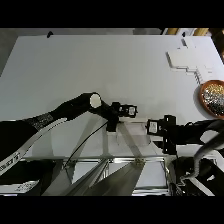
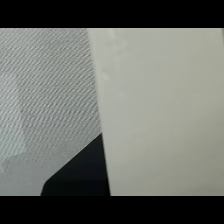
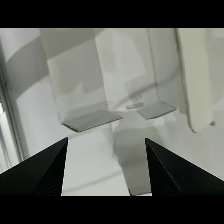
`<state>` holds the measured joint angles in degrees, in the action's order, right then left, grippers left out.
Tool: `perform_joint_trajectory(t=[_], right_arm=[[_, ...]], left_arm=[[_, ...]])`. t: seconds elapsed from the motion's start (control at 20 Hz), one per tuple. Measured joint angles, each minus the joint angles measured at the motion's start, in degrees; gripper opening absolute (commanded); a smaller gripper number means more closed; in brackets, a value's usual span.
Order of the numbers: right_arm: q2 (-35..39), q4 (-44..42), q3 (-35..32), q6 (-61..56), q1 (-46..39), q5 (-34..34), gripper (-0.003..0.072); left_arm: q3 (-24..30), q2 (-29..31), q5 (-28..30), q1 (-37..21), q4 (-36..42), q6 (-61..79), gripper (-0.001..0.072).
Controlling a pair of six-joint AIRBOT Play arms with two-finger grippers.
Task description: Fold the box and place the chain.
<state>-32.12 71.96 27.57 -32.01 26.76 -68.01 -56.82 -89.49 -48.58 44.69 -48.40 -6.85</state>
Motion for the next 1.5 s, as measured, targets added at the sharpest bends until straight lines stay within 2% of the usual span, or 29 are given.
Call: perform_joint_trajectory(t=[0.2, 0.25, 0.3, 0.35, 0.55, 0.75, 1.05, 1.35, 1.5], right_arm=[[0.5, -1.3, -4.1, 5.4, 1.2, 2.5, 0.0542], [0.9, -1.2, -5.1, 6.6, 2.1, 3.5, 0.0592], [1.4, -0.8, -6.2, 7.8, 3.3, 4.8, 0.0682], [2.0, -0.5, -7.2, 8.4, 4.5, 6.4, 0.0696], [4.2, 0.5, -12.4, 10.1, 8.7, 14.2, 0.0696], [4.8, 1.3, -16.0, 10.7, 10.4, 18.0, 0.0696], [5.0, 1.2, -17.3, 10.8, 10.8, 21.7, 0.0691], [4.9, 1.0, -16.3, 7.3, 10.8, 22.3, 0.0691], [4.0, 0.5, -15.8, 6.5, 8.0, 22.0, 0.0691]], left_arm=[[0.0, 0.0, -0.2, 0.0, 0.0, 0.0, 0.0012], [0.0, 0.0, -0.2, 0.0, 0.0, 0.0, 0.0012], [0.0, 0.0, -0.2, 0.0, 0.0, 0.0, 0.0012], [0.0, 0.0, -0.2, 0.0, 0.0, 0.0, 0.0012], [0.0, 0.0, -0.2, 0.0, 0.0, 0.0, 0.0012], [0.0, 0.0, -0.2, 0.0, 0.0, 0.0, 0.0012], [0.0, 0.0, -0.2, 0.0, 0.0, 0.0, 0.0012], [0.0, 0.0, -0.2, 0.0, 0.0, 0.0, 0.0012], [0.0, 0.0, -0.2, 0.0, 0.0, 0.0, 0.0012]])
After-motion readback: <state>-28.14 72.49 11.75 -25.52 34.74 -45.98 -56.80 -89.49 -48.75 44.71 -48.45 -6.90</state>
